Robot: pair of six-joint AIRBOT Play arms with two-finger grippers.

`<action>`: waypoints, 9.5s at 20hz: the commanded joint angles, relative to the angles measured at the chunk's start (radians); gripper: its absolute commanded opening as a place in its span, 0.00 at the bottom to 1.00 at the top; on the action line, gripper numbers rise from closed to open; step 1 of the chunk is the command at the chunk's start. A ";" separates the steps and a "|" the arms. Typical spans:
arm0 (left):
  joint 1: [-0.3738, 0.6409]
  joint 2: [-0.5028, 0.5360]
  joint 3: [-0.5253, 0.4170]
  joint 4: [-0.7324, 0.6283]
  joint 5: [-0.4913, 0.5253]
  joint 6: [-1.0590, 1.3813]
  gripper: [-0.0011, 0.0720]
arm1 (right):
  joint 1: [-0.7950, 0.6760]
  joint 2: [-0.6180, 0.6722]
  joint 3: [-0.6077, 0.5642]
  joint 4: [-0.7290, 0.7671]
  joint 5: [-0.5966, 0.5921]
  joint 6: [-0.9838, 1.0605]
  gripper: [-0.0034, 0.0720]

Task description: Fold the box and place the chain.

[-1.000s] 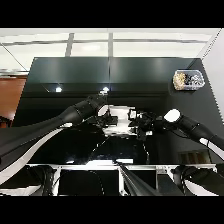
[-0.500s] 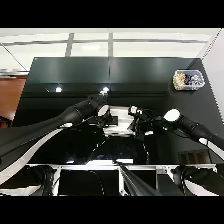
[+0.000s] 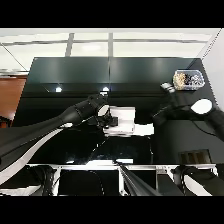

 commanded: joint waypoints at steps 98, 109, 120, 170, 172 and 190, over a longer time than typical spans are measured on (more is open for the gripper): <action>-0.001 0.000 0.000 0.020 -0.002 -0.002 0.05 | 0.614 -0.451 0.407 -0.436 0.264 1.236 0.41; -0.003 0.000 0.000 0.043 0.022 -0.008 0.05 | 0.610 -0.424 0.429 -0.377 0.261 1.062 0.56; -0.003 0.000 0.000 0.065 0.016 -0.009 0.05 | 0.554 -0.168 0.509 -0.630 0.426 0.862 0.56; -0.003 0.000 0.000 0.064 0.015 -0.009 0.05 | -0.248 -0.656 1.091 -0.413 0.219 0.808 0.06; -0.003 0.000 0.000 0.064 0.014 -0.009 0.05 | -0.248 -0.544 1.091 -0.402 0.218 0.732 0.06; -0.003 0.000 0.000 0.060 0.013 -0.009 0.05 | -0.203 -0.003 1.061 0.088 0.575 0.374 0.06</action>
